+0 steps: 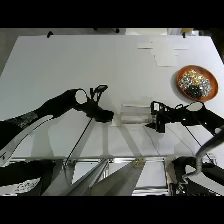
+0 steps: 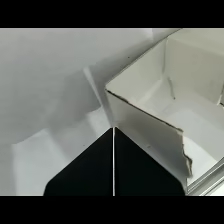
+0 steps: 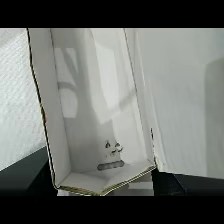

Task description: Fold the box and place the chain.

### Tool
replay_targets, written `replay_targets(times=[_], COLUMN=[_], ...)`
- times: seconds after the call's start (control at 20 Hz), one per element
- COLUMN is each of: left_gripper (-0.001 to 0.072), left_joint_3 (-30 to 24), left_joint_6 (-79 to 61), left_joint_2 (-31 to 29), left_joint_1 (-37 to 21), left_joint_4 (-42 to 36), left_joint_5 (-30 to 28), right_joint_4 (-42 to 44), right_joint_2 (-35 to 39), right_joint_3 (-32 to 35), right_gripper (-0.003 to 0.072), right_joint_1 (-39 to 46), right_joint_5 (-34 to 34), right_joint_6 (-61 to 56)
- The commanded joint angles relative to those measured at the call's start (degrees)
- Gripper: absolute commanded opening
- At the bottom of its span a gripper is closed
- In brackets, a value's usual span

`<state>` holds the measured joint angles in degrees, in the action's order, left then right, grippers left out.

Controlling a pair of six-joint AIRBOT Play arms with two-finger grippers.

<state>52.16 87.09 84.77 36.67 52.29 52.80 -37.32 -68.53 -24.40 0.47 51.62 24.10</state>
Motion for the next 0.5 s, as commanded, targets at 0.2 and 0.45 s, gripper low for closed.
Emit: replay_targets(times=[0.2,0.45], left_gripper=[0.0005,0.0007], left_joint_3=[0.07,0.07], left_joint_6=[-1.01,-2.03], left_joint_2=[-0.04,-3.93], left_joint_1=[0.83,0.66], left_joint_4=[-2.86,-3.04], left_joint_5=[-1.14,-1.33], right_joint_4=[0.04,0.04], right_joint_2=[0.04,0.02], right_joint_3=[0.0,0.0], right_gripper=[0.0415,0.0415], right_joint_1=[0.0,0.0], right_joint_5=[0.04,0.04], right_joint_6=[-0.02,-0.02])
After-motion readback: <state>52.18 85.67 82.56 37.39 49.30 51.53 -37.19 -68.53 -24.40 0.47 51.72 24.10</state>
